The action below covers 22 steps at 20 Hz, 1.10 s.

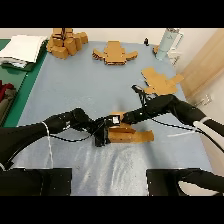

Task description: Fold the box.

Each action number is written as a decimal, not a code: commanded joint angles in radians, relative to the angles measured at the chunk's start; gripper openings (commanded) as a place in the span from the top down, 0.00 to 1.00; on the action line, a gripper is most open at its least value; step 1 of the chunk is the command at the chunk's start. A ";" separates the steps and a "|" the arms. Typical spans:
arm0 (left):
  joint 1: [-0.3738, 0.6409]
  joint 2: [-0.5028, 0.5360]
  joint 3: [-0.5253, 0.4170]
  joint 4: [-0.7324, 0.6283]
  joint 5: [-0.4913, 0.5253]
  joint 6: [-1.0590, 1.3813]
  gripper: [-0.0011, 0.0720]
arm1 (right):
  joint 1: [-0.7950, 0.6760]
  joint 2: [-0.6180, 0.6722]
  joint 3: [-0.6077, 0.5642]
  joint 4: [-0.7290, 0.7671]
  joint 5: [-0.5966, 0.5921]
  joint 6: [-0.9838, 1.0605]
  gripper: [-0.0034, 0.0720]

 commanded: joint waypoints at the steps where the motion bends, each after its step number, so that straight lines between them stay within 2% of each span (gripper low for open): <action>1: 0.000 -0.001 0.000 0.000 0.000 0.000 0.28 | 0.001 -0.092 0.012 0.001 -0.002 -0.095 0.95; 13: 0.000 -0.001 0.000 0.000 0.000 0.000 0.28 | 0.013 -0.071 0.020 -0.010 0.005 -0.160 0.95; 18: 0.000 -0.001 0.000 0.000 0.000 0.000 0.28 | 0.012 0.134 0.024 -0.097 -0.017 -0.166 0.95; 22: 0.000 -0.001 0.000 0.000 0.001 0.000 0.28 | 0.019 0.304 -0.027 -0.112 -0.144 -0.195 0.95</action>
